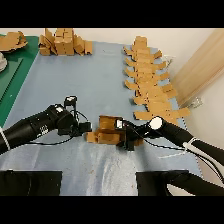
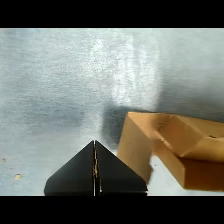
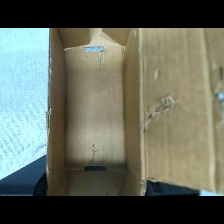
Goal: Fold the box.
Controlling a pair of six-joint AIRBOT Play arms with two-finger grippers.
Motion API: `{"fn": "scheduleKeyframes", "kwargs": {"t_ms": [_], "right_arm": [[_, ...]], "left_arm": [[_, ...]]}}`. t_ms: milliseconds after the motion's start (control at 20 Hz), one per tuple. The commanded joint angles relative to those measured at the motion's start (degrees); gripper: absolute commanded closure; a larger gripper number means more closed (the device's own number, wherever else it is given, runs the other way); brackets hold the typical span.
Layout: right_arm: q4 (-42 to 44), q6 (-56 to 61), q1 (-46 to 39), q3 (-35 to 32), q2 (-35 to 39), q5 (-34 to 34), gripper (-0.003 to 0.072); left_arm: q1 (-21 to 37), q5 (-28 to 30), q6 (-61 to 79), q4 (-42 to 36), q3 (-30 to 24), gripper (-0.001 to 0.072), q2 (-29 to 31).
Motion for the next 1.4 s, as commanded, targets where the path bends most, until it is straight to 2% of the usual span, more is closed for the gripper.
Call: {"fn": "scheduleKeyframes", "kwargs": {"t_ms": [0, 100, 250, 500, 950, 1200, 1350], "right_arm": [[0.02, 0.0, -0.02, 0.0, 0.04, 0.02, 0.0189], [0.02, 0.0, -0.02, 0.02, 0.04, 0.02, 0.0188], [0.02, 0.0, -0.02, 0.0, 0.04, 0.02, 0.0188], [0.02, 0.0, -0.02, 0.0, 0.04, 0.02, 0.0189], [0.02, 0.02, -0.02, 0.0, 0.04, 0.02, 0.0188], [0.02, 0.0, -0.02, 0.02, 0.04, 0.02, 0.0188], [0.02, 0.0, -0.02, 0.02, 0.04, 0.02, 0.0189]], "left_arm": [[0.59, 0.15, -1.53, 2.62, -0.74, 0.0699, -2.16], [0.26, 1.92, -1.44, 2.14, -0.72, 0.0699, -3.5], [-0.15, 4.81, 3.06, -3.3, -0.72, 0.07, -4.0], [-0.37, 6.71, 6.12, -8.5, -0.72, 0.07, -5.38], [-1.27, 6.49, 7.74, -11.8, -0.57, 0.07, -5.14], [-1.75, 5.57, 7.89, -11.76, 0.31, 0.07, -0.02], [-1.79, 5.75, 7.87, -13.14, 0.31, 0.07, -0.35]]}}
